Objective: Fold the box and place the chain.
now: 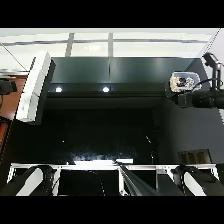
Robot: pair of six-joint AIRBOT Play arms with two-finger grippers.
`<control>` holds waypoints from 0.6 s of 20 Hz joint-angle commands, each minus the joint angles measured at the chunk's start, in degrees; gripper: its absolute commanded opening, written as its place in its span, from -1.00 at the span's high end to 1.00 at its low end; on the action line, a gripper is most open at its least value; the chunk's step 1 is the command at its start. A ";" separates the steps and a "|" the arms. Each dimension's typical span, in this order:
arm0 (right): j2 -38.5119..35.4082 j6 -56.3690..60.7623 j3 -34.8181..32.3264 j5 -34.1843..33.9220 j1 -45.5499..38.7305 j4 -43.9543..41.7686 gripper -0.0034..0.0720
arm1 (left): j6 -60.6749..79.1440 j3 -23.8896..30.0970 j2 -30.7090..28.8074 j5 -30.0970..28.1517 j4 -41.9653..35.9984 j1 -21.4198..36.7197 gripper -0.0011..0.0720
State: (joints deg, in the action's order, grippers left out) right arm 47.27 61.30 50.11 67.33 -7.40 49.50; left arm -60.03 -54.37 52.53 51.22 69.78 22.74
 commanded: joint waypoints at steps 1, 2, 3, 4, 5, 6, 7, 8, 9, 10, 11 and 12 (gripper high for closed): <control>-8.26 -1.11 -9.22 -19.82 2.58 5.18 0.88 | -1.77 8.17 -12.26 -2.60 -4.50 -8.00 0.89; -9.97 -1.11 -14.56 -27.39 3.78 5.16 0.87 | -1.77 13.22 -15.65 -6.80 -4.98 -11.30 0.89; -10.23 -1.11 -18.64 -33.31 4.59 5.18 0.87 | -1.88 18.69 -18.38 -10.86 -4.85 -14.45 0.89; -9.94 -1.09 -22.18 -38.38 4.92 5.07 0.86 | -2.27 22.91 -19.96 -12.94 -4.90 -16.52 0.89; -9.81 -1.09 -24.28 -40.79 4.90 5.01 0.86 | -2.84 25.94 -20.83 -13.70 -4.83 -18.27 0.89; -9.81 -1.11 -25.20 -40.83 4.87 5.38 0.86 | -3.39 27.50 -21.03 -13.90 -4.61 -19.39 0.89; -9.81 -1.11 -25.24 -39.10 4.90 5.84 0.86 | -3.39 27.82 -21.00 -13.68 -4.44 -19.93 0.89; -9.84 -1.11 -25.22 -37.86 4.90 5.55 0.86 | -3.37 27.74 -21.07 -13.55 -4.48 -20.20 0.89; -9.84 -1.11 -25.24 -37.33 4.90 5.62 0.86 | -3.43 27.76 -21.07 -13.38 -4.59 -20.20 0.88; -9.84 -1.11 -25.24 -37.51 4.90 5.57 0.86 | -3.43 27.76 -21.05 -13.35 -4.68 -20.20 0.89; -9.84 -1.11 -25.24 -37.57 4.90 5.60 0.86 | -3.43 27.76 -21.05 -13.38 -4.68 -20.15 0.89; -9.84 -1.11 -25.24 -37.57 4.90 5.57 0.86 | -3.43 27.76 -21.05 -13.38 -4.68 -20.15 0.89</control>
State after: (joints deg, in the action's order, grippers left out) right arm 37.67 60.23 25.87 31.42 -2.66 54.85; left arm -63.20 -27.81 32.14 38.54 65.23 3.49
